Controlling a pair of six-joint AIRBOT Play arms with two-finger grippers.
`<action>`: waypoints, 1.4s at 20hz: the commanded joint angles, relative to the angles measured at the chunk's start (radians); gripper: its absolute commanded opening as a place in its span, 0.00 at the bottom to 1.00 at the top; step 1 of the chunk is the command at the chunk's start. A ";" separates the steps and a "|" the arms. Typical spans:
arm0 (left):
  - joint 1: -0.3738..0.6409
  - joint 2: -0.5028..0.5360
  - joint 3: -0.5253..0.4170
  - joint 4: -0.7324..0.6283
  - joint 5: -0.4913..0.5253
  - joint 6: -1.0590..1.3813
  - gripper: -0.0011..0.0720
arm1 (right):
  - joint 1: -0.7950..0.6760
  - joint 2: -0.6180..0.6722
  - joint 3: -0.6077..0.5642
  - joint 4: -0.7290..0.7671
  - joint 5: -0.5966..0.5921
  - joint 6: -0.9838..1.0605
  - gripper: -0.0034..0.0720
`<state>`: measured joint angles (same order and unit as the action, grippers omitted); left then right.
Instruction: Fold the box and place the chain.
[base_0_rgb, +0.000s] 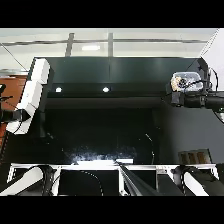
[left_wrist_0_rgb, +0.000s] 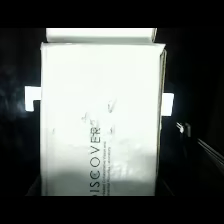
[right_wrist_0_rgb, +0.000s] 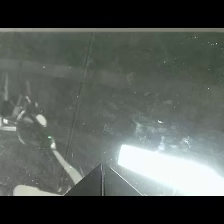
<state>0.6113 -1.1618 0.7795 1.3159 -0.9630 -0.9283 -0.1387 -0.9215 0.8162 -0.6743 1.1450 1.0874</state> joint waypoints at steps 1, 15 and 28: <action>-0.001 -0.025 0.000 -0.051 0.084 0.039 0.41 | 0.000 0.000 0.001 0.000 -0.018 0.008 0.06; -0.021 0.186 0.209 -0.193 -0.024 -0.161 0.85 | 0.084 0.007 0.243 -0.196 0.122 0.058 0.06; -0.746 0.602 -0.144 -0.063 0.097 -0.281 0.05 | 0.217 0.227 -0.148 -0.597 -0.464 0.252 0.06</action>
<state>-0.0097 -0.6022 0.7033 1.1847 -0.9062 -1.1786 0.0635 -0.7090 0.7513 -1.1683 0.8185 1.3041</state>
